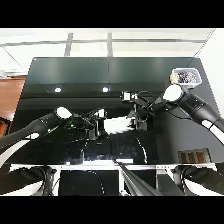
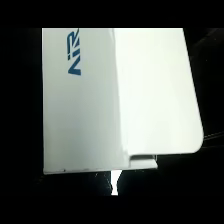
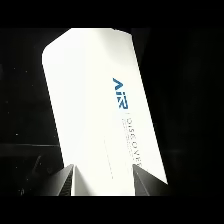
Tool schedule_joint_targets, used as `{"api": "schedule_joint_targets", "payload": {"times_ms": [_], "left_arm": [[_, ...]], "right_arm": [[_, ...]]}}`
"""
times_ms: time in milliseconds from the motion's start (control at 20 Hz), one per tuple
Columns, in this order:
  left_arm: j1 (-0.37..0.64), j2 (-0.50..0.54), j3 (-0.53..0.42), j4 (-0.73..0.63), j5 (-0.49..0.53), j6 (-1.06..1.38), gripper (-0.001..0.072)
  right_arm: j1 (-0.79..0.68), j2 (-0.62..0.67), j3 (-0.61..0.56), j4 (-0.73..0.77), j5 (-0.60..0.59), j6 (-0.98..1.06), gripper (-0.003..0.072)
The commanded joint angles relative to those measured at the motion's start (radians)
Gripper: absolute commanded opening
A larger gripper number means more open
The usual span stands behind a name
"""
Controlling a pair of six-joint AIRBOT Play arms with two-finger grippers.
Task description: Fold the box and place the chain.
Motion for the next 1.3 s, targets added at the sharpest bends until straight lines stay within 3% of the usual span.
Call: {"api": "schedule_joint_targets", "payload": {"times_ms": [0,150,200,250,300,850,1250], "left_arm": [[-0.001,-0.001,0.001,0.0,0.0,0.0,0.029],[-0.001,-0.001,0.001,0.0,0.0,0.0,0.029],[-0.001,-0.001,0.001,0.0,0.0,0.0,0.029],[-0.001,-0.001,0.001,0.0,0.0,0.0,0.0291],[-0.001,-0.001,0.001,0.0,0.0,0.0,0.029],[-0.001,-0.001,0.001,0.0,0.0,0.0,0.029],[-0.001,-0.001,0.001,0.0,0.0,0.0,0.0291]], "right_arm": [[0.001,0.0,0.0,-0.002,-0.019,0.007,0.0402],[0.006,0.0,0.0,-0.011,-0.019,0.019,0.04],[0.012,0.0,0.0,-0.016,-0.02,0.019,0.0341],[0.015,0.0,0.0,-0.022,-0.019,0.018,0.0229],[0.018,0.0,0.0,-0.025,-0.02,0.018,0.0188],[0.02,0.0,0.0,-0.03,-0.101,0.019,0.0187],[0.02,-0.001,-0.014,-0.041,-0.082,0.019,0.0187]]}}
